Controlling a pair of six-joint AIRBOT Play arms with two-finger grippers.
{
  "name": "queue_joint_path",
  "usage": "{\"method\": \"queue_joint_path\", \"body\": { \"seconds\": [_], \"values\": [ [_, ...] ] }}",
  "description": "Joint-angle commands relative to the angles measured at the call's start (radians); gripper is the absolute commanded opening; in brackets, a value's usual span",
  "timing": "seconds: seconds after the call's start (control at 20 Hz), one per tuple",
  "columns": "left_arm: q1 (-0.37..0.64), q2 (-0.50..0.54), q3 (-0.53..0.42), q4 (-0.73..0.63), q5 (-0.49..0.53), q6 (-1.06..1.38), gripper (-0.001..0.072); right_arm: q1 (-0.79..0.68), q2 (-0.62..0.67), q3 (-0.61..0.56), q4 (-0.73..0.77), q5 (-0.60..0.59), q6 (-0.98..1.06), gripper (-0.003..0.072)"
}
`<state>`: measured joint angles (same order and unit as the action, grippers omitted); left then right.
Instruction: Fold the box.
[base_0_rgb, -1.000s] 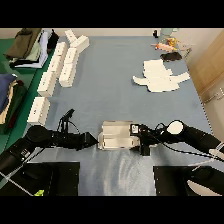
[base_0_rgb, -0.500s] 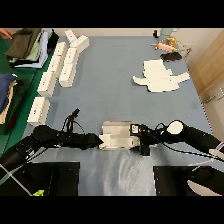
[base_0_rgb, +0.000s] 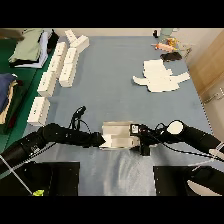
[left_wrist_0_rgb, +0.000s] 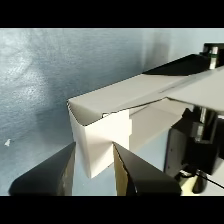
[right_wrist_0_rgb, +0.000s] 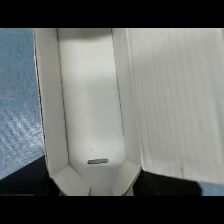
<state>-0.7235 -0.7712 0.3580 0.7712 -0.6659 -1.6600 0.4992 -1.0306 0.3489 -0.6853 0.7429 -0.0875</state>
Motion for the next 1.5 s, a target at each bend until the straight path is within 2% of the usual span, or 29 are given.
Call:
{"method": "queue_joint_path", "body": {
  "seconds": [0.0,0.15,0.45,0.7,1.05,1.2,1.3,1.45],
  "values": [
    [-0.116,-0.064,0.089,0.27,0.015,-0.304,0.0363,0.001,-0.001,0.001,0.0,0.0,0.0,0.0501],
    [-0.204,-0.168,0.177,0.37,-0.013,-0.439,0.0363,0.001,-0.001,0.001,0.0,0.0,0.0,0.0502],
    [-0.296,-0.346,0.357,0.596,-0.207,-0.696,0.0363,0.001,0.0,0.001,0.0,0.0,0.0,0.0502],
    [-0.341,-0.466,0.473,0.716,-0.344,-0.851,0.0363,0.001,-0.001,0.001,0.0,0.0,0.0,0.0501],
    [-0.374,-0.54,0.525,0.733,-0.364,-0.965,0.0362,0.001,0.0,0.001,0.0,0.0,0.0,0.0501],
    [-0.397,-0.568,0.549,0.75,-0.37,-0.978,0.0341,0.001,-0.001,0.001,0.0,0.0,0.0,0.0502],
    [-0.413,-0.575,0.553,0.763,-0.38,-0.978,0.0017,0.001,-0.001,0.001,0.0,0.0,0.0,0.0502],
    [-0.417,-0.575,0.553,0.776,-0.415,-1.008,0.0017,0.001,-0.001,0.001,0.0,0.0,0.0,0.0502]
  ]
}}
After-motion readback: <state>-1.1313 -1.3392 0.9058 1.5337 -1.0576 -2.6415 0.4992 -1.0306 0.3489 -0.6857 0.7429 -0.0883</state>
